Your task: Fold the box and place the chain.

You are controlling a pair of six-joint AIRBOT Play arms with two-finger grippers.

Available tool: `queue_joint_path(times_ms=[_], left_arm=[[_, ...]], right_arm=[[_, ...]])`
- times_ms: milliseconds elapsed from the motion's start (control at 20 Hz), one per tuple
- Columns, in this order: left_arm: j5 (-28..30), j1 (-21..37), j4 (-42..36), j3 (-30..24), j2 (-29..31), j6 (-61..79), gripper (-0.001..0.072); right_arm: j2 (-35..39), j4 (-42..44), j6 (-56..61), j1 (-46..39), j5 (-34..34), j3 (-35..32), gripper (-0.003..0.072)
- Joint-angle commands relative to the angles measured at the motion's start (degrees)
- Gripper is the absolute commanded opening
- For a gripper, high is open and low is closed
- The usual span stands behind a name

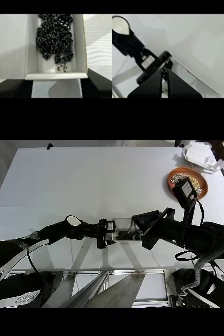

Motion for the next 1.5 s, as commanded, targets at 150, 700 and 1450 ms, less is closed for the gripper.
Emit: queue_joint_path(times_ms=[150,700,1450], left_arm=[[0.02,0.00,0.02,0.04,-0.02,0.02,0.0086],[0.00,0.00,0.02,0.04,-0.02,0.02,0.0086],[0.02,0.00,0.02,0.04,-0.02,0.02,0.0086]], right_arm=[[0.39,2.08,-0.42,1.27,-11.56,0.04,0.0012],[0.11,0.92,-0.39,1.25,-9.64,0.02,0.0012],[-14.75,-0.09,-0.37,1.25,4.55,-0.15,0.0012]])
